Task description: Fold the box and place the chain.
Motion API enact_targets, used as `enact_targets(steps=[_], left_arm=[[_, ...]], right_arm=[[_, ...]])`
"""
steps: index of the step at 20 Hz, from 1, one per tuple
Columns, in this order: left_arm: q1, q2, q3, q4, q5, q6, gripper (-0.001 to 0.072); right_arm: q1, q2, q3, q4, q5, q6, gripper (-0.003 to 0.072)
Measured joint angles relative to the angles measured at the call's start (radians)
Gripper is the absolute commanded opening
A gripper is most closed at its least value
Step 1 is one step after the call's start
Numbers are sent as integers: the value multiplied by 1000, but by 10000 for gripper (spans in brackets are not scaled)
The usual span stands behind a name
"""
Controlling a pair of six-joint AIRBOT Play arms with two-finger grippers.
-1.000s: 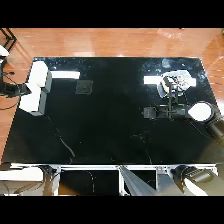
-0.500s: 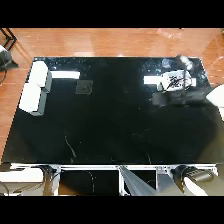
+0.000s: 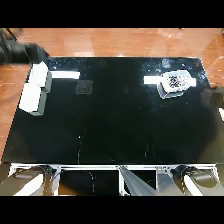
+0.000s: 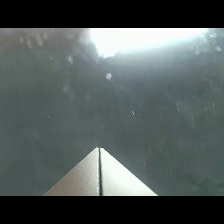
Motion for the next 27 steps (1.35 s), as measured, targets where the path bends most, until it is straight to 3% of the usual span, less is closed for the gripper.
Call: enact_targets(steps=[4, 7, 11, 14, 27], left_arm=[[-76, 285, -417, 73, 182, -11, 26], [-73, 390, -564, 100, 234, -40, 26], [-55, 454, -659, 109, 215, -60, 26], [-48, 489, -718, 112, 233, -73, 27], [-44, 511, -756, 112, 258, -81, 28]], right_arm=[[-3, 123, -223, -43, -76, 43, 22], [-5, 153, -311, -71, -190, 55, 22], [-6, 166, -351, -112, -336, 62, 21], [-6, 170, -360, -123, -377, 64, 21], [-6, 171, -365, -132, -407, 65, 21]])
